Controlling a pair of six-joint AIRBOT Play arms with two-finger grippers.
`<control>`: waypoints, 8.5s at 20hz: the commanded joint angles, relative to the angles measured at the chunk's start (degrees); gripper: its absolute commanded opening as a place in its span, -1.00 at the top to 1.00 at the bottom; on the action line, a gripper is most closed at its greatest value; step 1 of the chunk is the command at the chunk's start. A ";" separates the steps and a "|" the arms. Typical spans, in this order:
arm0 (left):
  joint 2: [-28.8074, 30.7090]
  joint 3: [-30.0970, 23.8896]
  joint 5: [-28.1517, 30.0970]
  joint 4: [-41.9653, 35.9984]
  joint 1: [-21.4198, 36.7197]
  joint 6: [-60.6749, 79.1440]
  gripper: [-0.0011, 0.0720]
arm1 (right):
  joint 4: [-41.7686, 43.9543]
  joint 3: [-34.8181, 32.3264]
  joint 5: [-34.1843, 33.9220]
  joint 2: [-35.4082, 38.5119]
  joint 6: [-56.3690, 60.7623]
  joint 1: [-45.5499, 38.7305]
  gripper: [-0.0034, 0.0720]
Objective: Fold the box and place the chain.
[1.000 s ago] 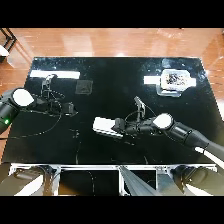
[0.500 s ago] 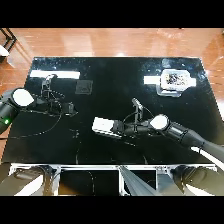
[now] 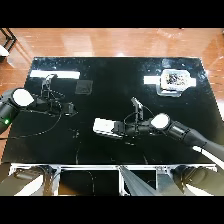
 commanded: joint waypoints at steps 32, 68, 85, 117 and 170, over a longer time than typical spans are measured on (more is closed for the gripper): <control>-12.11 0.70 3.32 -32.41 -20.00 95.08 -0.72 | -18.67 2.89 15.13 15.45 -6.25 -28.02 0.85; -15.39 0.70 4.46 -29.59 -19.41 89.24 -0.72 | -19.67 2.75 15.08 15.45 -6.25 -28.02 0.85; -16.13 0.70 7.72 -24.79 -21.24 88.70 -0.72 | -19.69 2.75 14.99 15.45 -6.25 -28.02 0.85; -31.34 37.51 14.58 -7.72 32.57 45.92 0.29 | -18.97 2.75 14.10 15.45 -5.86 -25.35 0.85; 36.96 -14.78 5.18 11.82 -1.53 -8.02 0.91 | -58.49 6.14 30.05 36.24 9.79 -36.54 0.85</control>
